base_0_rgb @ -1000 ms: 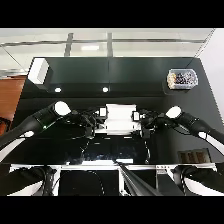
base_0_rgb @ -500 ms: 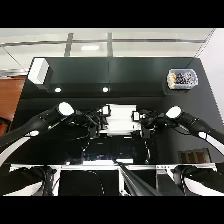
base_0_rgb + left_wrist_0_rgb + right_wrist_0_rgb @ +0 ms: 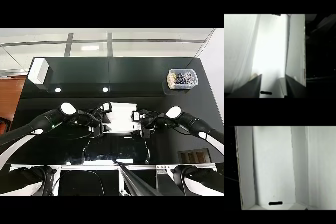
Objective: Fold the box and place the chain.
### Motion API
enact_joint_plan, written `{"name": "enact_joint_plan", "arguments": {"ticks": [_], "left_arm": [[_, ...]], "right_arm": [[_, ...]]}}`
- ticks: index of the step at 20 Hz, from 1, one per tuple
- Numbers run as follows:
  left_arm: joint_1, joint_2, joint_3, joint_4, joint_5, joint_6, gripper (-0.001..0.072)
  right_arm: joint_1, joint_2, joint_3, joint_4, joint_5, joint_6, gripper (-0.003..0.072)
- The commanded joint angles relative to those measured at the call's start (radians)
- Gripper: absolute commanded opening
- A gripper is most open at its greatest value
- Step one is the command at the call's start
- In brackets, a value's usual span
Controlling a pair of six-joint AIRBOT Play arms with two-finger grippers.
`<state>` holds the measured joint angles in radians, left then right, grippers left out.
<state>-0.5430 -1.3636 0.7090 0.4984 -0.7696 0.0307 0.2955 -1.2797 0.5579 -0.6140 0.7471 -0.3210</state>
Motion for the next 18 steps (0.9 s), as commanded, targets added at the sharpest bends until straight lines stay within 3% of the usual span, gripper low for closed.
{"name": "enact_joint_plan", "arguments": {"ticks": [1, 2, 4, 5, 6, 7, 12, 14, 18], "left_arm": [[0.0, -0.002, 0.001, 0.008, 0.01, 0.002, 0.0338], [0.0, -0.002, 0.0, 0.017, 0.008, 0.007, 0.0291], [0.001, 0.0, 0.001, 0.019, 0.008, 0.008, 0.045], [0.005, 0.003, 0.004, 0.03, 0.008, 0.008, 0.0449], [0.011, 0.01, 0.01, 0.062, 0.004, -0.003, 0.0376], [0.019, 0.029, 0.019, 0.109, -0.003, -0.042, 0.0036], [0.157, 0.227, 0.051, 0.322, -0.082, -0.361, 0.0027], [0.26, 0.294, 0.048, 0.369, -0.081, -0.637, 0.0028], [0.489, 0.278, -0.042, 0.393, -0.13, -1.25, 0.0029]], "right_arm": [[0.0, 0.0, 0.0, 0.0, 0.0, 0.0, 0.0128], [0.0, 0.0, 0.0, 0.0, 0.0, 0.0, 0.0128], [0.0, 0.0, 0.0, 0.0, 0.0, 0.0, 0.0129], [0.0, 0.0, 0.0, 0.0, 0.0, 0.0, 0.0128], [0.0, 0.0, 0.0, 0.0, 0.0, 0.0, 0.0129], [0.0, 0.0, 0.0, 0.0, 0.0, 0.0, 0.0128], [0.0, 0.0, 0.0, 0.0, 0.0, 0.0, 0.0128], [0.0, 0.0, 0.0, 0.0, 0.0, 0.0, 0.0129], [0.0, 0.0, 0.0, 0.0, 0.0, 0.0, 0.0128]]}}
